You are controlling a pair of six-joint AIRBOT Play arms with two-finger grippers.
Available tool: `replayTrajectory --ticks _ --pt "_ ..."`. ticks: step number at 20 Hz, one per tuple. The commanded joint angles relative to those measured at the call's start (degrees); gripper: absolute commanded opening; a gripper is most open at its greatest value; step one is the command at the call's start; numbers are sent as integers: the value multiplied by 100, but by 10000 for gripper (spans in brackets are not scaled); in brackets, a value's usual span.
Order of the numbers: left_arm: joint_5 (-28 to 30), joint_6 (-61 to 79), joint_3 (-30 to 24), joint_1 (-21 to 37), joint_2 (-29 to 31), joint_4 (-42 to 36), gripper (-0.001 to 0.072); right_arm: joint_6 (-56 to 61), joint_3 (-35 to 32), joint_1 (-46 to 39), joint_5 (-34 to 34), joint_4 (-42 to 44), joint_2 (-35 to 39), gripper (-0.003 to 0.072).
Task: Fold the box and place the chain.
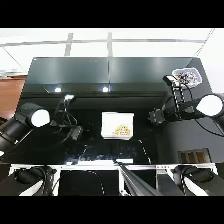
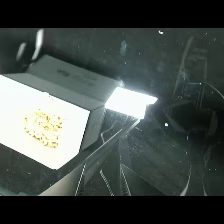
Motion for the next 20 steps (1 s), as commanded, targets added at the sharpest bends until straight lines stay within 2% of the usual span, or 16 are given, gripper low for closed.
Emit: replayTrajectory --ticks 1,2,5,8,9,13,16,20 --pt "492 3995 -920 935 188 -2468 666 39 -4 -4 -170 0 2 267" --pt "813 4739 -1034 894 188 -2555 714 39 -4 -4 -179 -2 2 266" --pt "1464 6773 -1078 551 175 -2599 713 39 -4 -4 -168 0 2 267" --pt "2411 8515 -1054 59 127 -2612 707 42 -4 -4 -166 0 2 266" --pt "2583 8579 -1003 52 -42 -2756 707 48 -4 -4 -162 4 2 267" --pt "2636 8900 -761 52 -1060 -3126 707 153 -4 -4 -162 44 2 267" --pt "2601 9385 -487 50 -1578 -3539 708 173 -4 -4 -146 107 2 267" --pt "2059 10201 -297 46 -2017 -3670 708 175 -4 -4 -149 109 2 267"
